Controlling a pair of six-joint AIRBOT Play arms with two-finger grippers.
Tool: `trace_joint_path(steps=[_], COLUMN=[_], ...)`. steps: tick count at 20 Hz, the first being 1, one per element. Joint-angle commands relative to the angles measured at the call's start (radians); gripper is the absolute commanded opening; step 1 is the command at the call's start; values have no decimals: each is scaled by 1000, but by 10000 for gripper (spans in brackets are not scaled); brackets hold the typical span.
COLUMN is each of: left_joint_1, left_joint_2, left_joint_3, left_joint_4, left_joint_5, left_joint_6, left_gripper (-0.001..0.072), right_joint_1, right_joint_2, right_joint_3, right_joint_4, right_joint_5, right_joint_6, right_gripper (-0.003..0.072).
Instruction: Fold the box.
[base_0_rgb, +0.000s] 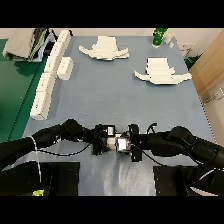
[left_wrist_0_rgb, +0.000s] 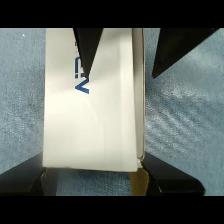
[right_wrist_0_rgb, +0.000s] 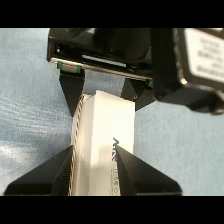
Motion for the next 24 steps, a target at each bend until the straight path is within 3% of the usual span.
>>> trace_joint_path(steps=[1, 13, 14, 16, 20, 24], left_joint_1=[0, 0, 0, 0, 0, 0], left_joint_2=[1, 1, 1, 1, 0, 1], left_joint_3=[1, 1, 1, 1, 1, 1], left_joint_4=[0, 0, 0, 0, 0, 0], left_joint_5=[0, 0, 0, 0, 0, 0], left_joint_6=[0, 0, 0, 0, 0, 0], left_gripper=[452, 452, 452, 452, 452, 452], right_joint_1=[0, 0, 0, 0, 0, 19], right_joint_2=[10, 166, 172, 174, 185, 255], right_joint_3=[0, 0, 0, 0, -40, -216], right_joint_4=[1, 1, 1, 2, 97, 196], right_joint_5=[1, -65, -72, -82, -16, 302], right_joint_6=[6, 220, 251, 349, 536, 540], right_gripper=[431, 416, 338, 18, 4, 4])
